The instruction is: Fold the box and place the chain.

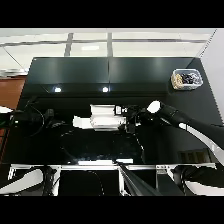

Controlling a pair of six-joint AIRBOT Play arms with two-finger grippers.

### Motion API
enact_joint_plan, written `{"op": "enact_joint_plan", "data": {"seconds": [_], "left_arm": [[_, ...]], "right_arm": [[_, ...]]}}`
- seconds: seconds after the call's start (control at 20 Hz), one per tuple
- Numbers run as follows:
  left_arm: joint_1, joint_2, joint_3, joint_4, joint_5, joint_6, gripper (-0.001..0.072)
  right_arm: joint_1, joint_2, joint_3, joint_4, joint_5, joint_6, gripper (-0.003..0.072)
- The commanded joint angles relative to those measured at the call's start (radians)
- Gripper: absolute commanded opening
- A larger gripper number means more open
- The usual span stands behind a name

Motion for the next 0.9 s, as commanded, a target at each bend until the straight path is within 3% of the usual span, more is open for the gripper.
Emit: {"op": "enact_joint_plan", "data": {"seconds": [0.0,0.4,0.6,0.75,0.8,0.85], "left_arm": [[-0.050,-0.056,-0.004,-0.020,0.017,0.025,0.0024],[-0.325,-0.087,0.002,-0.114,0.200,0.034,0.0024],[-0.378,-0.131,0.016,-0.153,0.166,0.101,0.0024],[-0.343,-0.130,0.045,-0.280,0.055,0.261,0.0030],[-0.329,-0.130,0.062,-0.303,0.023,0.273,0.0167],[-0.324,-0.130,0.080,-0.306,0.003,0.272,0.0462]], "right_arm": [[0.000,0.000,0.000,0.000,0.000,0.000,0.0480],[0.000,0.000,0.000,0.000,0.000,0.000,0.0480],[0.000,0.000,0.000,0.000,0.000,0.000,0.0480],[0.000,0.000,0.000,0.000,0.000,0.000,0.0480],[0.000,0.000,0.000,0.000,0.000,0.000,0.0480],[0.000,0.000,0.000,0.000,0.000,0.000,0.0480]]}}
